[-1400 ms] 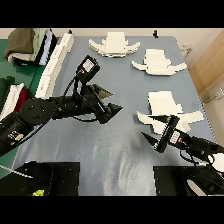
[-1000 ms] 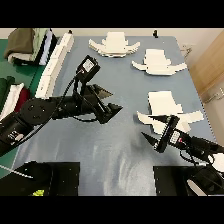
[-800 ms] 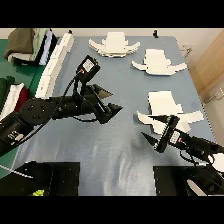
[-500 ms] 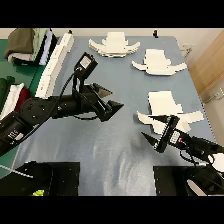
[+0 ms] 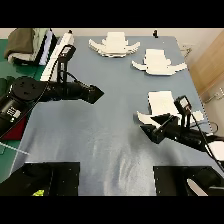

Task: Fold the box.

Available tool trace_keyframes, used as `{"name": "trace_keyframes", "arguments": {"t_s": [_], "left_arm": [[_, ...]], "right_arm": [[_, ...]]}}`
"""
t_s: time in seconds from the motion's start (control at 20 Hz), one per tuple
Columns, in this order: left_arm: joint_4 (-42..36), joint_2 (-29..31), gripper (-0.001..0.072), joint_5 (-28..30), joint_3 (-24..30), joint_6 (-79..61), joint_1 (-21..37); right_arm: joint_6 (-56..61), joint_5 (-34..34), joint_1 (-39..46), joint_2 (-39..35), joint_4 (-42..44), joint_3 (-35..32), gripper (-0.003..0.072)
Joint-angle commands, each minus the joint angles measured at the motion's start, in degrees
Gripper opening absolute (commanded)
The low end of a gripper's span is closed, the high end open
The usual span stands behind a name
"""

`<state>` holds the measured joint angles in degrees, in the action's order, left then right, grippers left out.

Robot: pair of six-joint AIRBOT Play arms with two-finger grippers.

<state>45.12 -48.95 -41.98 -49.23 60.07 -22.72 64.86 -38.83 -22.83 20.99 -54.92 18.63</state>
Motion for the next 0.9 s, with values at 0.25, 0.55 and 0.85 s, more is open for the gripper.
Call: {"name": "trace_keyframes", "arguments": {"t_s": [0.25,0.55,0.85], "left_arm": [[-0.15,-0.59,0.0685,1.05,-0.59,0.37,2.03],[-0.26,-0.59,0.0685,1.99,-0.57,0.39,2.01],[-0.33,-0.59,0.0685,3.89,-0.59,0.39,1.99]], "right_arm": [[36.28,-23.32,8.55,20.55,-5.55,27.89,0.0712],[36.94,-17.57,8.50,21.44,2.69,29.20,0.0711],[43.71,-10.73,9.27,21.84,-10.45,30.16,0.0700]]}}
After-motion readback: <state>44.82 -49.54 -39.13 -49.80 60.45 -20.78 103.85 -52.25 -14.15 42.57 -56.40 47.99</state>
